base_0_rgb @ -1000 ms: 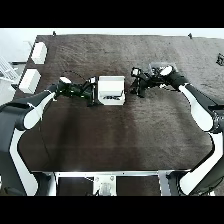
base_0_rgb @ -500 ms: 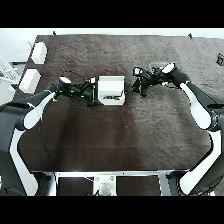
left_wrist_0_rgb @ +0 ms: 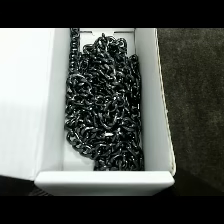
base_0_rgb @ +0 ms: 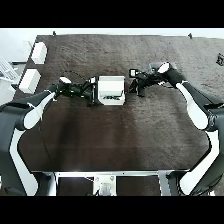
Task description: Fold the box and place the chain.
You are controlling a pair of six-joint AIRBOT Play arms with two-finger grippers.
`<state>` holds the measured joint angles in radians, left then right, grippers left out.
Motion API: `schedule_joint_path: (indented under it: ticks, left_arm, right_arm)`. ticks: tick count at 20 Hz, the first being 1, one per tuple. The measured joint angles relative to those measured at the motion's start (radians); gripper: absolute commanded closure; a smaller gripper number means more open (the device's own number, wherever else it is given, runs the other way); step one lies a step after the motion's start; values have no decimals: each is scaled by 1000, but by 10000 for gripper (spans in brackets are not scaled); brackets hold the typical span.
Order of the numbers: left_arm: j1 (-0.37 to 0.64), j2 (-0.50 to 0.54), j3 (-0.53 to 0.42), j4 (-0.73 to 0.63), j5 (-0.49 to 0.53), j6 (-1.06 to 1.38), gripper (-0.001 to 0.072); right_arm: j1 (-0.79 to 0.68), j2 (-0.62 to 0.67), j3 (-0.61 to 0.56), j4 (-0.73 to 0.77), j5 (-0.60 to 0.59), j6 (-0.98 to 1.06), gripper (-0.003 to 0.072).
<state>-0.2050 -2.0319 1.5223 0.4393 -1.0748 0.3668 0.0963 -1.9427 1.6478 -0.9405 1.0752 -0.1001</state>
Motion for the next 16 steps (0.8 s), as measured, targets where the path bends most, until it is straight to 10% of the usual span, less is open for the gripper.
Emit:
schedule_joint_path:
  ticks: [5,16]
  left_arm:
    - [0,0,0,0,0,0,252]
    - [0,0,0,0,-1,0,251]
  right_arm:
    - [22,-1,10,-24,12,23,277]
    - [65,-22,12,-36,23,45,296]
